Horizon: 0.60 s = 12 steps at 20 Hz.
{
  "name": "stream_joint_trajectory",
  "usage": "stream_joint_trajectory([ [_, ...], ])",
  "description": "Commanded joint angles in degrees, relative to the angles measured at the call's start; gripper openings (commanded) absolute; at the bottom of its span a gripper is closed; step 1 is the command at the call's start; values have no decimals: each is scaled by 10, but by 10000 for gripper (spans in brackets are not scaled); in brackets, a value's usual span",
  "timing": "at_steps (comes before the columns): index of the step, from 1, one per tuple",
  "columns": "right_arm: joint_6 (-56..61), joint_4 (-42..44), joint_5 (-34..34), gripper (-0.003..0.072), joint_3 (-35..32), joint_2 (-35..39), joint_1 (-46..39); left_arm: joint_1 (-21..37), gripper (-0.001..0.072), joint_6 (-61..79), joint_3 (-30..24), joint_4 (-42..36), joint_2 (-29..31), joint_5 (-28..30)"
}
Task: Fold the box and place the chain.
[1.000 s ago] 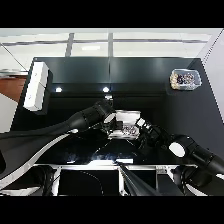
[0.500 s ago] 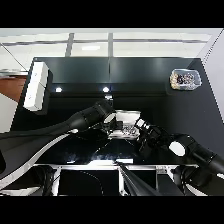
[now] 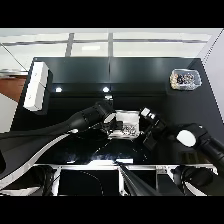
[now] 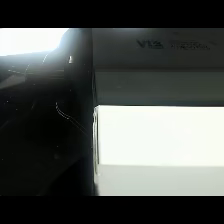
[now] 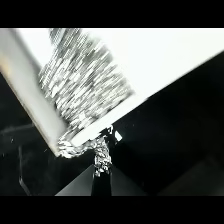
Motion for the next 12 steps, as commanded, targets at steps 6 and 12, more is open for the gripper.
stream_joint_trajectory([
  [6,0,130,23,41,94,23,-24,0,33,-1,0,0,0,2],
  [12,18,159,19,42,86,17,-24,4,33,0,0,5,0,5],
])
